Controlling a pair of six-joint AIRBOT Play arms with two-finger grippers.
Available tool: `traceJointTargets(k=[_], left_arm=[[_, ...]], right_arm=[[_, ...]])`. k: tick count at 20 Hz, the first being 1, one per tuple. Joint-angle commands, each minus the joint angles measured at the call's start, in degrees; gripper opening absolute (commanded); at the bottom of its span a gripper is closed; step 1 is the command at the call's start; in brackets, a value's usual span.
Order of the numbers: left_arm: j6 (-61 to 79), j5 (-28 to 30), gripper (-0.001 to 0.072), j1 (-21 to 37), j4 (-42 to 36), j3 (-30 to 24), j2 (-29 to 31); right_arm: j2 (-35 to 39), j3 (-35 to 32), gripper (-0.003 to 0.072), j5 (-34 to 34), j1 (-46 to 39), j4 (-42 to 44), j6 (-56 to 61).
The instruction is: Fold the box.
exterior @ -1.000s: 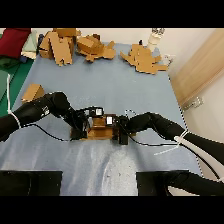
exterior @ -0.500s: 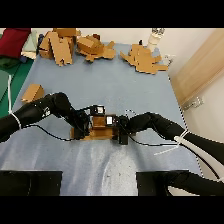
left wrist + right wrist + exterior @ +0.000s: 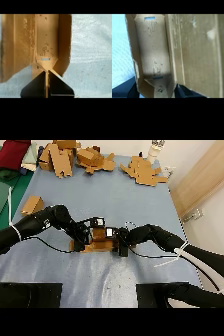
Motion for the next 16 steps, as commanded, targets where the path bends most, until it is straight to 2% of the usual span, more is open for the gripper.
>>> traceJointTargets(k=[1,3,6,9,11,13,15,16], left_arm=[[-0.9,0.2,0.0011,1.4,0.2,-0.3,0.0],[-0.9,1.4,0.001,4.6,-1.6,-1.8,0.5],[7.1,2.8,0.0009,10.8,-12.3,-8.0,3.8],[26.8,9.2,0.0009,12.6,-28.4,-18.9,11.1],[45.0,11.0,0.0011,11.8,-38.6,-25.0,14.2],[52.0,10.1,0.0012,11.9,-39.3,-26.1,14.1],[51.0,12.7,0.0013,11.9,-40.3,-26.0,14.0],[51.0,13.7,0.005,11.9,-40.2,-26.1,13.8]], right_arm=[[0.0,0.0,0.0521,0.0,0.0,0.0,0.0],[0.0,0.0,0.0521,0.0,0.0,0.0,0.0],[0.0,0.0,0.0521,0.0,0.0,0.0,0.0],[0.0,0.0,0.0521,0.0,0.0,0.0,0.0],[0.0,0.0,0.0521,0.0,0.0,0.0,0.0],[0.0,0.0,0.052,0.0,0.0,0.0,0.0],[0.0,0.0,0.0521,0.0,0.0,0.0,0.0],[0.0,0.0,0.0521,0.0,0.0,0.0,0.0]])
